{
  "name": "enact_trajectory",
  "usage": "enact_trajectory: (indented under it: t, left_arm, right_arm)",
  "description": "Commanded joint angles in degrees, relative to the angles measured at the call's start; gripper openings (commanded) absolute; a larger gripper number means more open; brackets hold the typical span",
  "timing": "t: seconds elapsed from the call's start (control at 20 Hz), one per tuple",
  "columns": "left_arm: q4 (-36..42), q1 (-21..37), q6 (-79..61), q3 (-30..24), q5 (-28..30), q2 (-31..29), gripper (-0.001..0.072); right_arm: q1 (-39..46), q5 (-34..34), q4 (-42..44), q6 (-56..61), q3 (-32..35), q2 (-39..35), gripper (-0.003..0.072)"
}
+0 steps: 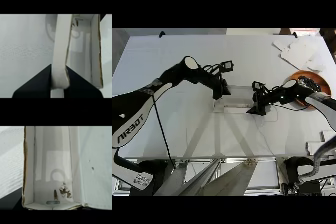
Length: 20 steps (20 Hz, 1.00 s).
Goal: Fold the box and place the chain.
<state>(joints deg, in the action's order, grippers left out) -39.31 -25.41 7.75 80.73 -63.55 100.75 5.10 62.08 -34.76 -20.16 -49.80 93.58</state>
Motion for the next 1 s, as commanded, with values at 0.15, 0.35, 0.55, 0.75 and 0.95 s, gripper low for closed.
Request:
enact_trajectory:
  t: [0.15, 0.35, 0.55, 0.75, 0.95]
  left_arm:
    - [-13.60, 1.01, 3.67, 0.07, -7.32, -9.09, 0.0152]
    - [-15.74, 0.00, 8.26, 0.04, -14.29, -11.39, 0.0135]
    - [-15.13, -2.64, 9.22, 0.04, -16.48, -10.56, 0.0005]
    - [-7.19, -3.74, 9.25, 0.04, -9.44, -7.82, 0.0006]
    - [-4.94, -3.43, 12.81, 0.04, 3.50, -4.66, 0.0008]
  right_arm:
    - [0.02, -0.09, 0.07, 0.15, 0.00, -0.02, 0.0500]
    - [0.02, -0.09, 0.07, 0.15, 0.00, -0.02, 0.0500]
    - [0.02, -0.09, 0.07, 0.15, 0.00, -0.02, 0.0500]
    - [0.02, -0.09, 0.07, 0.15, 0.00, -0.02, 0.0500]
    - [0.02, -0.09, 0.07, 0.15, 0.00, -0.02, 0.0500]
